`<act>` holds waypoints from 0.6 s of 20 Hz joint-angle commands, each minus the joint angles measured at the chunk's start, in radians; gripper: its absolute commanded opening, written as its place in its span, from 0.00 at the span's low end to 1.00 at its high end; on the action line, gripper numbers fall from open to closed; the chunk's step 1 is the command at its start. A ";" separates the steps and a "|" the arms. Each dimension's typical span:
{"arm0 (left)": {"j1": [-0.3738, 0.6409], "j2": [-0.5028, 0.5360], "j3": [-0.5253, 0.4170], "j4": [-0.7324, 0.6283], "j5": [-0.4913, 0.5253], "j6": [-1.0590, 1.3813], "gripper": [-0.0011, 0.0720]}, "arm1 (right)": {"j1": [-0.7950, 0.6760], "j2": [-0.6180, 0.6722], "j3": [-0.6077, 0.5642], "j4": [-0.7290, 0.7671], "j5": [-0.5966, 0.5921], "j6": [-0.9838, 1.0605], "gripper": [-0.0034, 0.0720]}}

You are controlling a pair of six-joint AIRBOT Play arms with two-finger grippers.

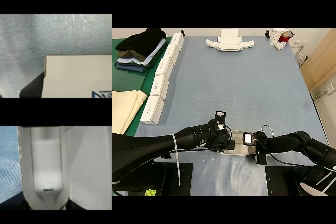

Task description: Fold the box.

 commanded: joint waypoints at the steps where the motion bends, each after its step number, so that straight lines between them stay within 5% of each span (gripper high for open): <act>1: 0.000 -0.002 0.000 -0.018 0.012 0.001 0.04 | -0.001 0.000 0.001 0.000 0.000 -0.001 0.72; 9: 0.000 -0.002 0.000 -0.027 0.026 0.005 0.04 | -0.001 0.000 0.001 0.000 0.000 -0.001 0.72; 10: 0.000 -0.002 0.000 -0.026 0.040 0.011 0.17 | -0.001 0.000 0.001 0.000 0.000 -0.001 0.72; 11: 0.000 -0.002 0.000 -0.027 0.055 0.011 0.51 | -0.001 0.000 0.001 0.000 0.000 -0.001 0.72; 12: 0.000 -0.002 0.000 -0.027 0.059 0.008 0.55 | -0.001 0.000 0.001 0.000 0.000 -0.001 0.72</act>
